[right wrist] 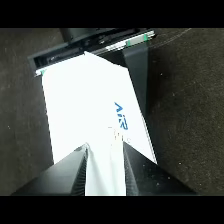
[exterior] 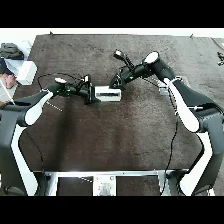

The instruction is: Fold the box and place the chain.

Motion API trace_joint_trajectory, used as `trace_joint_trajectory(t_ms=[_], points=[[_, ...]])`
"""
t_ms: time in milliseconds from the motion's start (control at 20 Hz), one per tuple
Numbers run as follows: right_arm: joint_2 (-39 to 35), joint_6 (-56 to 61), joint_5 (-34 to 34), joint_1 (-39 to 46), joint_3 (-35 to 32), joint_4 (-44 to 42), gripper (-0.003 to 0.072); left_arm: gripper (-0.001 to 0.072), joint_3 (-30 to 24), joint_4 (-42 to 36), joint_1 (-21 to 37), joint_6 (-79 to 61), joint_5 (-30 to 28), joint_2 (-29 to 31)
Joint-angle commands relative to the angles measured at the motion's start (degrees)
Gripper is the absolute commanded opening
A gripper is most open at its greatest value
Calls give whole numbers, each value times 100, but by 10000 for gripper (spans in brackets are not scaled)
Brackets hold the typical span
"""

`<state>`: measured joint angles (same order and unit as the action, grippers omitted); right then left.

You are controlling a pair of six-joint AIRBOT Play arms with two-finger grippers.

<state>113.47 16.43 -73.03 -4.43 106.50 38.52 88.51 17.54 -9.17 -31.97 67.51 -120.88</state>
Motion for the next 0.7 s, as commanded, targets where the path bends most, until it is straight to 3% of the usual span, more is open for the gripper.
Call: trace_joint_trajectory(t_ms=[0,50,100,650], points=[[0,-337,-28,-7,7,94,274,235,4,2,4,0,0,-2],[0,-448,-31,-7,7,92,305,234,4,2,4,0,0,-2],[0,-538,-50,-7,7,92,388,234,4,2,4,0,0,-2],[7,-789,-111,-76,4,138,373,235,4,2,4,0,0,-2]])
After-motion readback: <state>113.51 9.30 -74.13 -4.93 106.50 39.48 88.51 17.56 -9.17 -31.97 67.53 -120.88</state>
